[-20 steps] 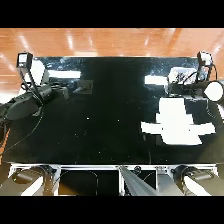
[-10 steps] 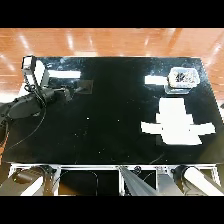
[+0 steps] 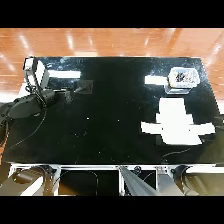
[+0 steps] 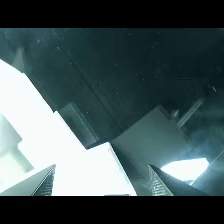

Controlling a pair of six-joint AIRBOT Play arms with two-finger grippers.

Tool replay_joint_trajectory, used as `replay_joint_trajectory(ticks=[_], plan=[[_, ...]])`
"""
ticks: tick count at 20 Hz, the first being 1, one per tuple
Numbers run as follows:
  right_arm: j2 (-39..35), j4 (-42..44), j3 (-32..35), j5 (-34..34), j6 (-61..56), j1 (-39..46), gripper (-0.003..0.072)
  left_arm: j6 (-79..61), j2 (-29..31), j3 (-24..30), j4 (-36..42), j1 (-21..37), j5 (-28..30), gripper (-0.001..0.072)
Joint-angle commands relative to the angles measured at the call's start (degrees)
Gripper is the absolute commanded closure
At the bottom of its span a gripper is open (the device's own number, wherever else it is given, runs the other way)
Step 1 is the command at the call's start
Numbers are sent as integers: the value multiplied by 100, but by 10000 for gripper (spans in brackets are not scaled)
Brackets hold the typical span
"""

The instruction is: Fold the box and place the chain.

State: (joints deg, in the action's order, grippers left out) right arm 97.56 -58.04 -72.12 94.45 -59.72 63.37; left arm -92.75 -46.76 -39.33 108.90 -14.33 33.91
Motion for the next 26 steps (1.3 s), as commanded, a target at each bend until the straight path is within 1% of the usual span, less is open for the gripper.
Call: replay_joint_trajectory(ticks=[1, 3, 7, 9, 12, 13, 14, 15, 16, 19, 22, 24, 26], plan=[[660, -214, -275, 479, 37, -398, -34, 4, -4, 2, 4, 0, 22, 94], [710, -485, -273, 492, 13, -682, -34, 2, -4, 2, 2, 0, 22, 94], [715, -509, -223, 588, -136, -1056, -34, 4, -4, 2, 7, 0, 96, 94], [715, -538, -57, 592, -140, -1217, -34, 2, -4, 2, 4, 0, 105, 94], [713, -960, 173, 667, -267, -1425, -33, 2, -4, 2, 4, 0, 103, 94], [704, -898, 173, 713, -282, -1443, 10, 2, -4, 2, 2, 0, 103, 94], [669, -776, 173, 737, -238, -1462, 381, 2, -4, 2, 0, 0, 101, 95], [621, -640, 173, 785, -138, -1473, 681, 2, -4, 2, 0, 0, 98, 94], [538, -540, 173, 892, 55, -1499, 657, 2, -4, 2, 0, 0, 94, 94], [120, -275, 173, 807, 175, -1633, 658, 2, -4, 2, 2, 0, 85, 95], [-428, 295, 269, 651, 186, -1895, 658, 2, -4, 2, -2, 0, 15, 95], [-942, 876, 516, 581, 256, -2284, 658, 0, -4, 2, -46, 0, -120, 95], [-1580, 1746, 761, 573, 470, -2826, 658, 0, -4, 2, -46, 2, -289, 95]])
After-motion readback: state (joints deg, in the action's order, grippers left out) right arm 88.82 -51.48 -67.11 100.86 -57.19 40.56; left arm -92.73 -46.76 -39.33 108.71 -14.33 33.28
